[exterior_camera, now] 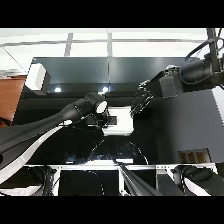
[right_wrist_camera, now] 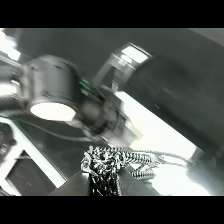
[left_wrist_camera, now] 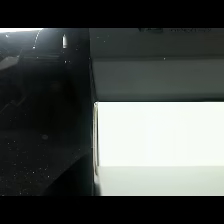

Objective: Fold the box and place the chain.

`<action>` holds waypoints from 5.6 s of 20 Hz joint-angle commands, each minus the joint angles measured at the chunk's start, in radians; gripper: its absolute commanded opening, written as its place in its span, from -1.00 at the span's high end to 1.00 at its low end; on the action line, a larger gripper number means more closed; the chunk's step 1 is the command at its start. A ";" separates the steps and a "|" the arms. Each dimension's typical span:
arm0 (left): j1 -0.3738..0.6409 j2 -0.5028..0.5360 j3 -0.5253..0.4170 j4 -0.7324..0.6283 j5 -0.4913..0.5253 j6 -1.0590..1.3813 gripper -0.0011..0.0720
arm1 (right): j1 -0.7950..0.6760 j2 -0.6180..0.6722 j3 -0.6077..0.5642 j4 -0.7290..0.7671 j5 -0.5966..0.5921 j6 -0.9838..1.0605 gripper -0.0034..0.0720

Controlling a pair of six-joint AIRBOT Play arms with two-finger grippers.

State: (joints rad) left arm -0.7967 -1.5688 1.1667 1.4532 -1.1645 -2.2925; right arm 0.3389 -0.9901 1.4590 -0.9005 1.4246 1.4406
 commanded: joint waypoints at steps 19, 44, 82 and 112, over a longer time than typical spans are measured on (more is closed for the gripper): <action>0.001 -0.001 0.000 0.000 0.000 0.000 0.90 | 0.063 0.001 -0.259 0.060 -0.196 -0.017 0.87; 0.006 -0.001 0.000 -0.005 -0.002 0.048 0.90 | -0.095 -0.005 -0.637 -0.090 -0.397 0.021 0.00; 0.421 0.195 -0.449 -0.868 0.270 2.581 -0.99 | -0.093 -0.006 -0.640 -0.114 -0.446 0.003 0.00; 0.342 0.174 -0.451 -0.867 0.281 2.505 -0.99 | -0.093 -0.006 -0.640 -0.113 -0.460 0.003 0.00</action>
State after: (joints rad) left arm -0.4248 -1.3945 0.7162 0.5903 -0.9131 0.2264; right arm 0.2459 -0.9951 0.8192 -1.0142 0.9730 1.4433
